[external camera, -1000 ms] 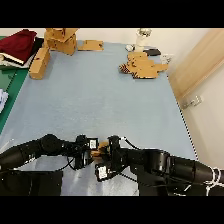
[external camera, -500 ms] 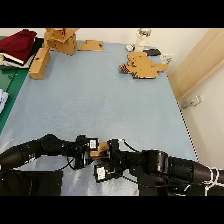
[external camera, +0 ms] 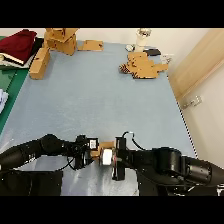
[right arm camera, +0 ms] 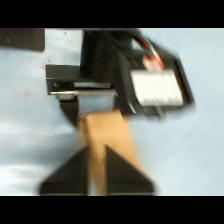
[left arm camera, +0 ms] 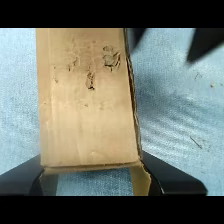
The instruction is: Fold the box.
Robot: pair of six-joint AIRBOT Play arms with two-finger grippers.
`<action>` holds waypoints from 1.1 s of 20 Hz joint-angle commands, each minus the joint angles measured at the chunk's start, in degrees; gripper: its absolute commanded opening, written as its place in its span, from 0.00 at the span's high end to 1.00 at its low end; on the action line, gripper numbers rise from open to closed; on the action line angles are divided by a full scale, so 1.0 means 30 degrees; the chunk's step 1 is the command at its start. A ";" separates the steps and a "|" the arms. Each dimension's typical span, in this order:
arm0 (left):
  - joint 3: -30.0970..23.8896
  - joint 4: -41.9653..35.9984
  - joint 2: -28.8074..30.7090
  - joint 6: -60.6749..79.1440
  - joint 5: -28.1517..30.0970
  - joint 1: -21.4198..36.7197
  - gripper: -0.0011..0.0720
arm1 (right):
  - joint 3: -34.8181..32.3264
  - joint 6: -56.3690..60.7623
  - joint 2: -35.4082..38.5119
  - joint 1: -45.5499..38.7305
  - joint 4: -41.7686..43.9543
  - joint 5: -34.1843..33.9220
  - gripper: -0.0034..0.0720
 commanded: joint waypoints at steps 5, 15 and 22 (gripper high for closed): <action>0.0015 0.0000 -0.0007 0.0000 0.0000 0.0015 0.16 | -0.3504 1.5977 0.0685 0.0000 0.8816 0.1727 0.95; 0.0015 0.0000 -0.0007 0.0007 0.0000 0.0015 0.17 | -0.6426 2.0145 0.0699 -0.1326 0.8735 1.1606 0.95; 0.0015 0.0000 -0.0007 0.0000 0.0000 0.0015 0.16 | -0.7176 2.0138 0.0678 -0.1341 0.8582 1.1497 0.95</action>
